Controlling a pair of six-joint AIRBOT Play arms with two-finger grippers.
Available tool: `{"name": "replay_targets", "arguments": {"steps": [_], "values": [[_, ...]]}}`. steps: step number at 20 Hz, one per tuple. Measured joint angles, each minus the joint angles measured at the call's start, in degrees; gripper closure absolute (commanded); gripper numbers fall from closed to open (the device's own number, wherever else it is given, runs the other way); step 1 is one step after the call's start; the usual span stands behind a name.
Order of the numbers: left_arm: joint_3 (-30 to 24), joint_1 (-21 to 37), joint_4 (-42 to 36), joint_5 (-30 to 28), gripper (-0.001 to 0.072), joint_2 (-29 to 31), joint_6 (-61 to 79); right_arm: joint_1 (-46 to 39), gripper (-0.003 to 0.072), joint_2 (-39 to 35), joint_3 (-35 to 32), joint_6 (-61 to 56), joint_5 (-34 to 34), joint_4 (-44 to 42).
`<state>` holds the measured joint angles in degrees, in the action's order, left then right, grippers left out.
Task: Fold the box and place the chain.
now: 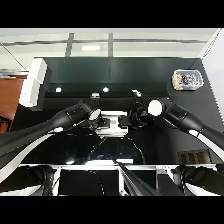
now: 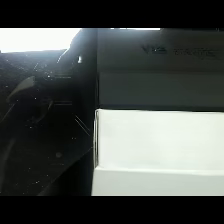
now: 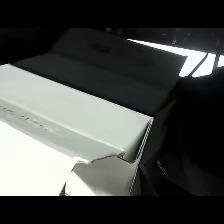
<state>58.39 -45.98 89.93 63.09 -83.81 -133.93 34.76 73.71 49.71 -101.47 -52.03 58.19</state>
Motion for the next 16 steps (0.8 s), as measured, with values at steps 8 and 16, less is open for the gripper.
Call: {"name": "replay_targets", "arguments": {"steps": [8,16], "values": [[0.0,0.0,0.0,0.0,0.0675,0.0,0.0,5.0,0.0217,5.0,4.2,-9.2,-1.6,9.9],[0.0,0.0,0.0,0.0,0.0675,0.0,0.0,8.5,0.0217,10.7,12.3,-20.4,-10.4,22.9]]}}
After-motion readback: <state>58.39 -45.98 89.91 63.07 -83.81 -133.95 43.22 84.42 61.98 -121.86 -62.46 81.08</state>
